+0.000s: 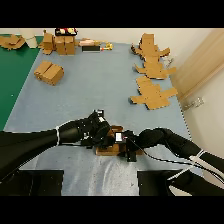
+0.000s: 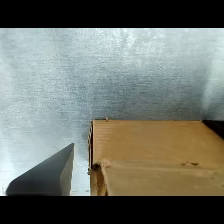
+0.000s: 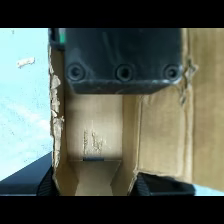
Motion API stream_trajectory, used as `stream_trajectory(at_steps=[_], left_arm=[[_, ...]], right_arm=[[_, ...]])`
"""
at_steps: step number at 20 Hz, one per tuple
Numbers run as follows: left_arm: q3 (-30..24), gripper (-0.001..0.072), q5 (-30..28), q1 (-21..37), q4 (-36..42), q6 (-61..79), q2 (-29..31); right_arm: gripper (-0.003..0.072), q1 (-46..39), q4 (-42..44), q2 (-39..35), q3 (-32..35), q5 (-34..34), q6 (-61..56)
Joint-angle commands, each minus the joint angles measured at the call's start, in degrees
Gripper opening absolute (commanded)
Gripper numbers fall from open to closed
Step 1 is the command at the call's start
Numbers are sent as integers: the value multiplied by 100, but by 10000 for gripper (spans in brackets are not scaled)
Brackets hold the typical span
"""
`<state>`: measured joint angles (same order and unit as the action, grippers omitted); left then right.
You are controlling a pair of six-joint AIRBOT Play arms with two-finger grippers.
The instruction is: Fold the box.
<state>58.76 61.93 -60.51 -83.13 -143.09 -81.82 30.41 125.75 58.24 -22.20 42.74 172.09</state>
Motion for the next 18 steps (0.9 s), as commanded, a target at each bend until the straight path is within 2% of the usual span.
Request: stream_trajectory(at_steps=[1,5,6,7,8,9,10,16,17,18], left_arm=[[15,361,66,-85,-109,-74,-28],[15,358,-9,-251,-136,-76,-184],[15,310,-35,-251,-140,-79,-201],[15,185,-109,-251,-160,-87,-201],[22,97,-205,-251,-157,-92,-199],[22,90,-304,-260,-155,-92,-199],[22,14,-348,-273,-160,-85,-199],[22,16,-341,-273,-122,-2,-199],[22,97,-348,-273,-85,76,-199],[22,467,-343,-273,-9,92,-199]], right_arm=[[439,2,0,2,2,-2,0],[438,2,0,2,2,-2,0],[438,4,0,2,2,-2,0],[438,2,0,2,2,0,0],[438,4,0,2,2,0,0],[439,2,0,2,2,0,0],[438,2,0,2,2,0,0],[438,2,0,2,2,-2,0],[438,2,0,2,2,-2,0],[438,2,0,2,2,-2,0]])
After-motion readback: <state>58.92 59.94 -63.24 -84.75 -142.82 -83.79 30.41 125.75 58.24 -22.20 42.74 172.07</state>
